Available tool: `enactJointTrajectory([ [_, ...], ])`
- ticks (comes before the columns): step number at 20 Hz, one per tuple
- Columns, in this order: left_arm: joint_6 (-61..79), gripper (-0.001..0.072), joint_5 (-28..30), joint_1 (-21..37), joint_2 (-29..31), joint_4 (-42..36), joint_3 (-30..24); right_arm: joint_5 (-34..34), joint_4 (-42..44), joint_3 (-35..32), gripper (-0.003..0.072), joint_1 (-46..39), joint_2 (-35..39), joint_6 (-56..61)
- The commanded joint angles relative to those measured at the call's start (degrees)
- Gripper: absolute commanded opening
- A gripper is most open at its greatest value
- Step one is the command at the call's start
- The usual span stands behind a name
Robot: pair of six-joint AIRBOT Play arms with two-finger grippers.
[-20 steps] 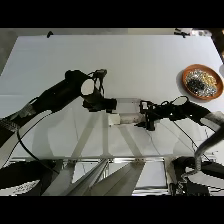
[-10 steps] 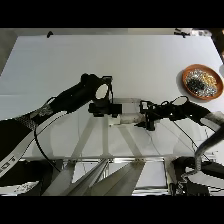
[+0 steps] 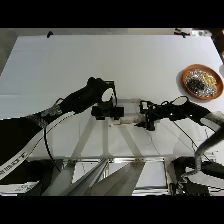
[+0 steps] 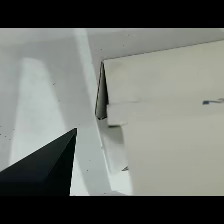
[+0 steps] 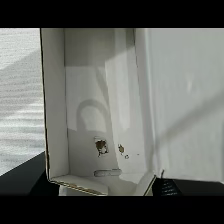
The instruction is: Fold the box and place the chain.
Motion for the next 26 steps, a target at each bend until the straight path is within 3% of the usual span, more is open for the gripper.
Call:
enactJointTrajectory([
  [1,-0.42,0.051,1.75,-0.11,-1.14,0.0,0.04,0.02,0.0,-0.02,0.0444,0.04,0.04,0.02],
  [5,-0.42,0.0497,1.77,-0.11,-2.56,-0.44,0.04,0.0,0.0,-0.02,0.0444,0.04,0.04,0.02],
  [8,-0.42,0.0322,2.29,-0.11,-3.28,-0.81,0.02,0.02,0.0,-0.02,0.0444,0.04,0.04,0.02],
  [21,-4.79,0.0312,2.47,-0.59,-4.96,-1.22,-2.45,0.02,0.0,-0.02,0.0444,0.04,0.04,0.02],
  [22,-4.79,0.0286,2.86,-0.57,-4.94,-1.22,-2.45,0.02,0.0,-0.02,0.0444,0.04,0.04,0.02],
  [23,-4.76,0.0122,3.06,-0.57,-4.94,-1.29,-2.45,0.02,0.0,-0.02,0.0444,0.04,0.04,0.02],
  [24,-4.74,0.0003,3.04,-0.59,-4.94,-1.27,-2.45,0.02,0.0,-0.02,0.0444,0.04,0.04,0.02],
  [26,-4.74,0.0009,3.02,-0.59,-4.94,-1.29,-2.45,0.02,0.0,-0.02,0.0444,0.04,0.04,0.02],
])
